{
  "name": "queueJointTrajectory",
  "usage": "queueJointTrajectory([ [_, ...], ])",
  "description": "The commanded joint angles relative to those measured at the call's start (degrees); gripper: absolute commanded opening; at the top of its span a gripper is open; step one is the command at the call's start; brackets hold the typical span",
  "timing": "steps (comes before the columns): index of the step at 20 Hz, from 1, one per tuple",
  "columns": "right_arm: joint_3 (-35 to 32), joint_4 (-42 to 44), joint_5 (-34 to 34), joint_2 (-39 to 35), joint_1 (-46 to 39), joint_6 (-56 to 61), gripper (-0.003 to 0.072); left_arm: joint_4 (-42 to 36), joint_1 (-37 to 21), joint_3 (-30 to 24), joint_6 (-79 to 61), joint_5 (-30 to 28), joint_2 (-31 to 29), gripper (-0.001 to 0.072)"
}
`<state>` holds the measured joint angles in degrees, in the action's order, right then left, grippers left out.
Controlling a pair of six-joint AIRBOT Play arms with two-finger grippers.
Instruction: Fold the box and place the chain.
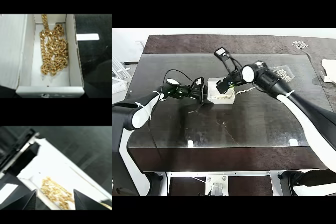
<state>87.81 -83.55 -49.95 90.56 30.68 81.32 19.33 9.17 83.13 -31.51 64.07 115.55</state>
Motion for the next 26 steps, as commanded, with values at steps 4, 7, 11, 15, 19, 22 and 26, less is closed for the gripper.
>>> queueJointTrajectory([
  [4, -7.0, -1.1, 0.9, -7.2, -11.8, 7.3, 0.054, 2.0, 0.0, 0.0, 0.0, -1.1, 0.0, 0.0528],
  [7, -14.5, -0.9, 8.0, -10.1, -17.3, 10.4, 0.0539, 2.8, 0.0, 0.0, 0.0, -1.7, 0.0, 0.0528],
  [11, -21.8, -0.5, 14.5, -9.9, -21.4, 11.6, 0.054, 2.8, 0.0, 0.0, 0.0, -1.6, 0.0, 0.0528],
  [15, -25.2, 0.0, 22.7, -7.7, -26.4, 19.8, 0.0567, 2.7, 0.0, 0.0, 0.0, -1.6, 0.0, 0.0528],
  [19, -25.0, 4.3, 28.1, -2.2, -27.6, 20.3, 0.0567, 2.7, 0.0, 0.0, 0.0, -1.7, 0.0, 0.0528],
  [22, -24.9, 7.8, 33.0, 0.7, -27.7, 20.3, 0.0567, 2.7, 0.0, 0.0, 0.0, -1.6, 0.0, 0.0528],
  [26, -23.7, 12.8, 33.9, 4.9, -29.7, 20.7, 0.0568, 2.7, 0.0, 0.0, 0.0, -1.6, 0.0, 0.0528],
])
